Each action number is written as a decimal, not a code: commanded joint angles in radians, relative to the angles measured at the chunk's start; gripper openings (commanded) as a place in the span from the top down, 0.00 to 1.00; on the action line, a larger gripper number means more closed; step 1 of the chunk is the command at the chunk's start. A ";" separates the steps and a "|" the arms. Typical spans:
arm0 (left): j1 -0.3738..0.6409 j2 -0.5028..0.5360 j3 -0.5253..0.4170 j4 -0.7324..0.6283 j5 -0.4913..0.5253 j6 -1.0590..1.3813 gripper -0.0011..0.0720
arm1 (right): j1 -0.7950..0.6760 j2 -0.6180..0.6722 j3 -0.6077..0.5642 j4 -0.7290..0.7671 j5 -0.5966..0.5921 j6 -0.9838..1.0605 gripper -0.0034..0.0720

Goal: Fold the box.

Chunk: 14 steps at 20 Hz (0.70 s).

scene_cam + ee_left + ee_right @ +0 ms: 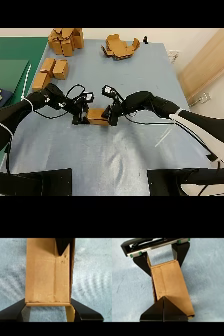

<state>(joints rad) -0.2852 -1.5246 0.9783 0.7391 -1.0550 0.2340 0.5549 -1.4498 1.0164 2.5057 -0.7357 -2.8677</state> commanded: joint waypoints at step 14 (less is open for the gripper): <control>0.240 0.160 0.068 0.430 0.566 -1.410 0.97 | -0.275 0.439 -0.129 -0.340 0.083 0.389 0.95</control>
<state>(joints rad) -0.1131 -1.3598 1.0428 1.0077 -0.5671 -0.8711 0.3084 -1.0348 0.9215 2.2009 -0.6502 -2.5187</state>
